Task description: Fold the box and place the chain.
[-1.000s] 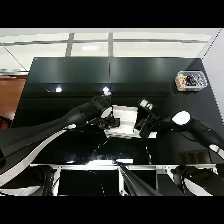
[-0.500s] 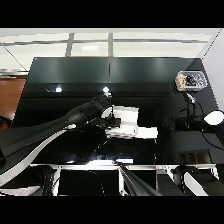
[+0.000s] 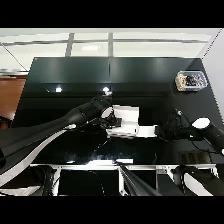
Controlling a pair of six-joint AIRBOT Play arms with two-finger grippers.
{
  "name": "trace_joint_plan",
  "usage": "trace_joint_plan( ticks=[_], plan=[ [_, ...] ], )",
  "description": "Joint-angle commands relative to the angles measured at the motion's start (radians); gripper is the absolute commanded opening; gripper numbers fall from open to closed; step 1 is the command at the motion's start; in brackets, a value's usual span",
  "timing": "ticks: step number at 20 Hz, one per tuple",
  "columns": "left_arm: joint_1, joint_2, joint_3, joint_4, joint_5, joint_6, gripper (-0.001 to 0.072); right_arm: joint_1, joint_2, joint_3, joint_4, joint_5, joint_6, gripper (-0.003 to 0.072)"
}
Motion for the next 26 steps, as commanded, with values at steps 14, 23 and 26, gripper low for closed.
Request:
trace_joint_plan(
  ticks=[14,23,26],
  plan=[
    [0.0,0.0,0.0,0.0,0.002,0.0,0.0031,0.19,-0.047,0.167,0.173,0.037,-0.088,0.072],
    [0.0,0.0,0.0,0.0,0.003,0.0,0.003,0.44,-0.047,0.3,-0.177,-0.078,0.394,0.0479],
    [0.0,0.0,0.0,0.0,0.003,0.001,0.0031,0.489,-0.048,0.328,-0.259,-0.074,0.486,0.0479]
  ],
)
